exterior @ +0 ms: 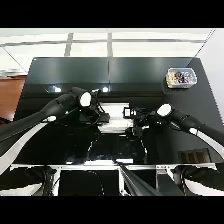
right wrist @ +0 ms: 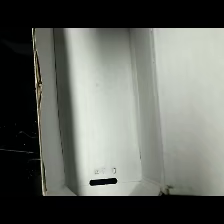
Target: Fold the box and place the chain.
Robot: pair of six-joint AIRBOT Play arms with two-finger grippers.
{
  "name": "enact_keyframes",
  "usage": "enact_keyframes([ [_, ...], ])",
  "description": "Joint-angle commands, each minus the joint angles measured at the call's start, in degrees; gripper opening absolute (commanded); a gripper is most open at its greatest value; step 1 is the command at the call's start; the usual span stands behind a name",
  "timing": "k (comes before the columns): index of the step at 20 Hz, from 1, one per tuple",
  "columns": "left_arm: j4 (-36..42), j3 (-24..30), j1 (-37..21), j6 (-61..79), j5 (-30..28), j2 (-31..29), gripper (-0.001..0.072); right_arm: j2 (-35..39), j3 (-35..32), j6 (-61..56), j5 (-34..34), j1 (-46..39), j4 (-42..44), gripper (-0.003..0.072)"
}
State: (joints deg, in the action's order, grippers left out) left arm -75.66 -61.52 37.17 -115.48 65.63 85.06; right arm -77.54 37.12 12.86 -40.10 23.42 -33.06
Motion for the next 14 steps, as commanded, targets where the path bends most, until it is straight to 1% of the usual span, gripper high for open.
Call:
enact_keyframes([
  [1, -2.3, -0.3, 0.3, -3.7, 0.6, 1.2, 0.0233, 0.0, 0.0, 0.0, 0.0, 0.0, 0.0, 0.0135],
  [8, -1.7, -4.2, 1.1, -6.4, 0.8, 5.1, 0.0233, 0.0, 0.0, 0.0, 0.0, 0.0, 0.0, 0.0135],
  [11, -2.6, -4.9, 2.6, -8.3, -0.1, 5.6, 0.0232, 0.0, 0.0, 0.0, 0.0, 0.0, 0.0, 0.0135],
  [14, -4.9, -4.9, 3.3, -10.6, 0.6, 5.6, 0.0232, 0.0, 0.0, 0.0, 0.0, 0.0, 0.0, 0.0135],
])
